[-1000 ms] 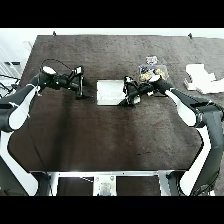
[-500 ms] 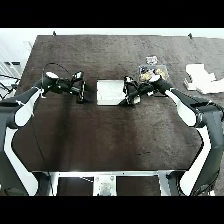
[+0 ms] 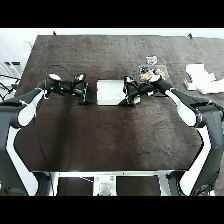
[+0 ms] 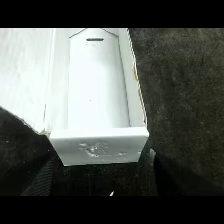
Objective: Fold the box and place the chain.
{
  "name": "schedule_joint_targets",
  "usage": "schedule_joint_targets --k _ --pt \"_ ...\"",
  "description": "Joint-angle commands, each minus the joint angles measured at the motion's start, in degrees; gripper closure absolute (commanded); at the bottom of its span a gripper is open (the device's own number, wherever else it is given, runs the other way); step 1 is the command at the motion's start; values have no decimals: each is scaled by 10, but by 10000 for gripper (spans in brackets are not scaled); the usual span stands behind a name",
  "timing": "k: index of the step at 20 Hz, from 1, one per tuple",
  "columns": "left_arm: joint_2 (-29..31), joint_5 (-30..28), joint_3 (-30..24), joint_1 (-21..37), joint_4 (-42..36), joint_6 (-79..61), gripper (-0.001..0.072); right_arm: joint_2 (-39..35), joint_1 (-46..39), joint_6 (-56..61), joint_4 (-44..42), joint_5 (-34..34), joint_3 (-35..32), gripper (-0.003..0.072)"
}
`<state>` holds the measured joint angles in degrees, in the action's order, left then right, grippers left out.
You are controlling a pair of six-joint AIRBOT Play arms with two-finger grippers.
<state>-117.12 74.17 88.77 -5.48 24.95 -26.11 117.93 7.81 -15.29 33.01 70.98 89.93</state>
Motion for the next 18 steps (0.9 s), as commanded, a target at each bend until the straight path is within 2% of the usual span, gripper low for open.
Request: schedule_joint_targets --k 1,18 --pt "-3 -6 0 -1 -2 -9 -11 0 1 0 0 0 0 145" --pt "-21 -28 4 -25 -22 -36 -11 0 1 0 0 0 0 145"
